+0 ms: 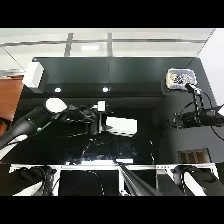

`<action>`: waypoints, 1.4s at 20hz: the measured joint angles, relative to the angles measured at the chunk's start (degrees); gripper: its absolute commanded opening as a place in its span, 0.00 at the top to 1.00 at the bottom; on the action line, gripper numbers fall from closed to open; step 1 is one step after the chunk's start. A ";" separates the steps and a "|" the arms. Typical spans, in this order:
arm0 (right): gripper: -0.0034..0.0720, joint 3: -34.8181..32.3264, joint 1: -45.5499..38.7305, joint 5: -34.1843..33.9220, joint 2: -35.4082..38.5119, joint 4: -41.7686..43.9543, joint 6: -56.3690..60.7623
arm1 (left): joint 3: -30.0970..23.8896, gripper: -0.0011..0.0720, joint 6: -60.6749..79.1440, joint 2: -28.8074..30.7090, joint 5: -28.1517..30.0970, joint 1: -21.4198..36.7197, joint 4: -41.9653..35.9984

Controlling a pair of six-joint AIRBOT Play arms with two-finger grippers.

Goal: Fold the box and place the chain.

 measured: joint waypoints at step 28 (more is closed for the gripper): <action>0.93 -0.24 -0.22 -4.13 0.22 0.24 -0.37 | 12.72 0.02 -2.43 -19.39 -4.48 -6.62 1.40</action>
